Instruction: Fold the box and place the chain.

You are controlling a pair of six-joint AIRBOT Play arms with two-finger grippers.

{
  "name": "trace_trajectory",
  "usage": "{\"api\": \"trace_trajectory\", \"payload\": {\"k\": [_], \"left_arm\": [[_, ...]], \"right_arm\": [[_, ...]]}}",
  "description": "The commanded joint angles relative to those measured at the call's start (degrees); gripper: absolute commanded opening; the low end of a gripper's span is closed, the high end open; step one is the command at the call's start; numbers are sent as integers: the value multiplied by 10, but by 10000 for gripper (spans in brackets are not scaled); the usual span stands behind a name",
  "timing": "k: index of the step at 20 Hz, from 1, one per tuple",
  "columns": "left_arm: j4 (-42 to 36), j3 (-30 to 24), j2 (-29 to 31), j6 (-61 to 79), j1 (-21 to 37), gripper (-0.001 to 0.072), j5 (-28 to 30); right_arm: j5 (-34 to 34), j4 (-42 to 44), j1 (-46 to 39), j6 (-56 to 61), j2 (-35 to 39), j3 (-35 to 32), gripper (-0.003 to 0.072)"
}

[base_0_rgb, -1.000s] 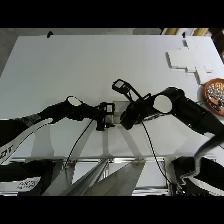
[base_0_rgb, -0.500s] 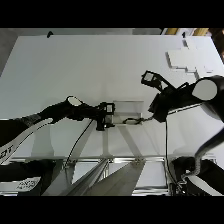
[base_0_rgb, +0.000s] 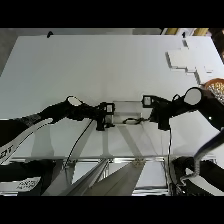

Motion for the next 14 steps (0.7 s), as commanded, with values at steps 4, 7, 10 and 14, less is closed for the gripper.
{"api": "trace_trajectory", "payload": {"k": [4,7,10,14], "left_arm": [[0,0,0,0,0,9,0],[0,0,0,0,0,9,0],[0,0,0,0,0,9,0],[0,0,0,0,0,9,0]], "right_arm": [[-59,14,13,-61,-53,-19,67],[-73,17,14,-62,-55,-19,52],[-74,17,14,-62,-56,-19,53],[-79,19,14,-61,-58,-19,15]]}}
